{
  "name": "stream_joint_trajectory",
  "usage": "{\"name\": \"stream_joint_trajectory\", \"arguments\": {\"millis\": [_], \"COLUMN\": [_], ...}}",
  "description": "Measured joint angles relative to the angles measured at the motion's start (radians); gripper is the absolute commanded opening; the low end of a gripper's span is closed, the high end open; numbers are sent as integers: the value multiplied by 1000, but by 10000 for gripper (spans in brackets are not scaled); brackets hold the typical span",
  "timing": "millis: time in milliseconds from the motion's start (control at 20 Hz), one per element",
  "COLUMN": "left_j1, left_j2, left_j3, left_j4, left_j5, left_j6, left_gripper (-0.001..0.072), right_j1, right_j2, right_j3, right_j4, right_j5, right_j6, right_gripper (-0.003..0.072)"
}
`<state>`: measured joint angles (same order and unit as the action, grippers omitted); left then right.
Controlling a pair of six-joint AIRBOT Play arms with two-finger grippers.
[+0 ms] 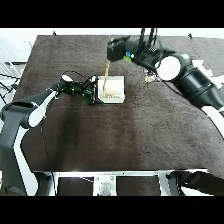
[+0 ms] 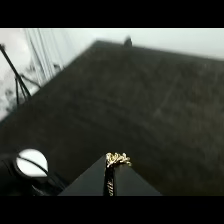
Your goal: Fold the box and place the chain.
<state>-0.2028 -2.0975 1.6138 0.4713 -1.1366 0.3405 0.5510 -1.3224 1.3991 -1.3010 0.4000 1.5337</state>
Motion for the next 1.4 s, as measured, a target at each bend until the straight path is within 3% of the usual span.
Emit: {"name": "stream_joint_trajectory", "arguments": {"millis": [350, 400, 450, 500, 750, 1000, 1150, 1400], "left_j1": [0, 0, 0, 0, 0, 0, 0, 0], "left_j2": [0, 0, 0, 0, 0, 0, 0, 0], "left_j3": [0, 0, 0, 0, 0, 0, 0, 0], "left_j4": [0, 0, 0, 0, 0, 0, 0, 0], "left_j5": [0, 0, 0, 0, 0, 0, 0, 0], "left_j6": [0, 0, 0, 0, 0, 0, 0, 0], "left_gripper": [473, 473, 474, 474, 474, 474, 473, 474], "right_j1": [-11, -16, -19, -24, -71, -219, -310, -383], "right_j2": [-192, -212, -225, -232, -144, -25, -61, -214], "right_j3": [-193, -204, -210, -214, -219, -179, -107, 14], "right_j4": [6, 6, 7, 7, -17, -48, 63, 374], "right_j5": [-25, -31, -32, -32, 4, -22, 34, 188], "right_j6": [-1, -2, -2, -2, -22, -140, -343, -768], "right_gripper": [11, 129, 378, 474, 449, 414, 414, 414]}}
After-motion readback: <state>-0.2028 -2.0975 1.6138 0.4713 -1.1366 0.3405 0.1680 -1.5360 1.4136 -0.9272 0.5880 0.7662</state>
